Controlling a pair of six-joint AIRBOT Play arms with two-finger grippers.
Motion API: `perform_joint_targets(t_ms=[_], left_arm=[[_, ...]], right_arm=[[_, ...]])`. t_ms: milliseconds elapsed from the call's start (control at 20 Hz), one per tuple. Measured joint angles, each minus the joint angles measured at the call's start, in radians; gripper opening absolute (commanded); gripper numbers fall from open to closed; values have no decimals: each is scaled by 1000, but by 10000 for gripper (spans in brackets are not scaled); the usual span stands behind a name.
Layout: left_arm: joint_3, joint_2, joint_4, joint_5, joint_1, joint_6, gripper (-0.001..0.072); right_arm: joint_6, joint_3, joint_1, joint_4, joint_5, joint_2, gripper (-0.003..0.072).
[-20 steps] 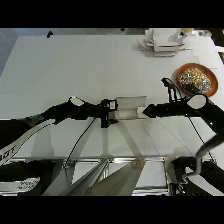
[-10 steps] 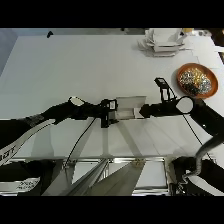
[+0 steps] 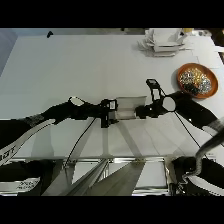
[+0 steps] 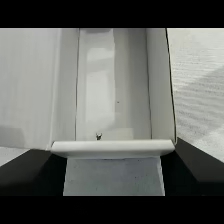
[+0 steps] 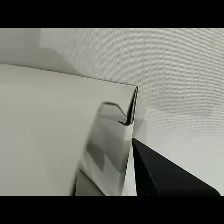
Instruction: Fold the box and place the chain.
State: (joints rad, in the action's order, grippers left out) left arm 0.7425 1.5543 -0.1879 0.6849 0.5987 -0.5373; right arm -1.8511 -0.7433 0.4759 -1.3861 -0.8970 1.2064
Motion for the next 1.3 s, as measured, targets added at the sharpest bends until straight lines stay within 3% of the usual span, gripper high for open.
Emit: perform_joint_targets(t_ms=[450, 750, 850, 1050, 1200, 1250, 1300], left_arm=[[0, 0, 0, 0, 0, 0, 16], [0, 0, 0, 0, 0, 0, 16], [0, 0, 0, 0, 0, 0, 16], [0, 0, 0, 0, 0, -1, 16], [0, 0, 0, 1, 0, -1, 16], [0, 0, 0, 1, 0, -1, 16], [0, 0, 0, 0, 0, -1, 16]], right_arm=[[-126, -92, 23, -100, -87, 113, 328], [-169, -97, 23, -103, -89, 150, 169], [-176, -97, 23, -101, -85, 153, 151], [-180, -97, 23, -105, -85, 156, 16], [-181, -97, 23, -105, -85, 156, 17], [-182, -97, 23, -105, -85, 156, 69], [-183, -97, 23, -105, -84, 156, 201]])
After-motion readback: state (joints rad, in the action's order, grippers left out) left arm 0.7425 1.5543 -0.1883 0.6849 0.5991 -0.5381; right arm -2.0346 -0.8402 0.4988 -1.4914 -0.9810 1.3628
